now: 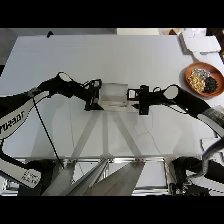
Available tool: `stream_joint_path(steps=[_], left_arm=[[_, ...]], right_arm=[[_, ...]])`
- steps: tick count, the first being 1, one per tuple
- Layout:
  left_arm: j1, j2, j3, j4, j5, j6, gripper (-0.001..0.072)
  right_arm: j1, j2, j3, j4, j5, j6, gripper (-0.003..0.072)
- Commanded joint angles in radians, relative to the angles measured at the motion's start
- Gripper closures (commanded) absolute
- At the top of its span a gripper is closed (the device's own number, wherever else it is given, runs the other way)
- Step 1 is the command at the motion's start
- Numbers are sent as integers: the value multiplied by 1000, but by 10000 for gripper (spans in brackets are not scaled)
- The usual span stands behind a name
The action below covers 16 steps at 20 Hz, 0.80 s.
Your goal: Fold the box and place the chain.
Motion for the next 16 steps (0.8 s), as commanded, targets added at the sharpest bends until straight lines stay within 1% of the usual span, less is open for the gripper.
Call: stream_joint_path(steps=[1, 3, 4, 5, 7, 12, 13, 16], left_arm=[[1, 1, 0, 0, 0, 0, 435], [1, 1, 0, 0, 0, 0, 435], [1, 1, 0, 0, 0, 0, 435], [1, 1, 0, 0, 0, 0, 435], [1, 1, 0, 0, 0, 0, 435], [1, 1, 0, 0, 0, 0, 435], [1, 1, 0, 0, 0, 0, 435], [1, 1, 0, 0, 0, 0, 435]], right_arm=[[8, -31, 0, 89, 3, -122, 349], [23, -47, 0, 145, -6, -168, 350], [30, -55, 0, 165, -19, -177, 371], [38, -60, 0, 178, -34, -177, 443], [47, -62, 0, 186, -40, -177, 507], [47, -62, 0, 190, -38, -176, 550], [47, -62, 0, 190, -38, -176, 606], [47, -62, 0, 223, -38, -176, 606]])
